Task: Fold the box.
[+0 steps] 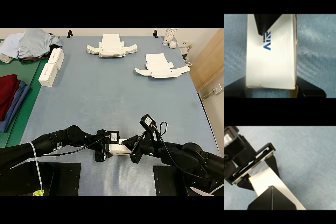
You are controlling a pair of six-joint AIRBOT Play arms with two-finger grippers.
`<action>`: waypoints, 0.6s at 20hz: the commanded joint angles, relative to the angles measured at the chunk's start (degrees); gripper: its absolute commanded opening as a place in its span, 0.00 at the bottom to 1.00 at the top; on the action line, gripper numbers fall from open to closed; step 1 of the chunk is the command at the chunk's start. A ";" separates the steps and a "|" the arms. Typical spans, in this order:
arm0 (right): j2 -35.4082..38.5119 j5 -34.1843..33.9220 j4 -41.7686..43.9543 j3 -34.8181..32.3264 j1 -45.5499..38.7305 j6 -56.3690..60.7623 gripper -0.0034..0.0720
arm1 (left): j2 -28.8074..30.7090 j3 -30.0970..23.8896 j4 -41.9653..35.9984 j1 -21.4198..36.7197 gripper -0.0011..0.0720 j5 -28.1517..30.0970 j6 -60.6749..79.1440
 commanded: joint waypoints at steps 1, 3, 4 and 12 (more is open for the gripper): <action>0.04 1.29 0.70 -1.09 0.24 2.67 0.05 | 0.04 0.02 0.00 0.00 0.64 0.02 0.00; 0.04 1.36 0.68 -1.11 1.86 3.06 0.05 | 0.04 0.02 0.02 0.00 0.64 0.02 0.00; 0.04 1.33 0.63 -1.11 2.97 3.06 0.05 | 0.04 0.02 0.00 0.00 0.65 0.02 0.00; -2.10 4.09 0.20 -2.45 5.31 3.50 0.05 | 0.04 0.02 0.00 0.00 0.64 0.02 0.00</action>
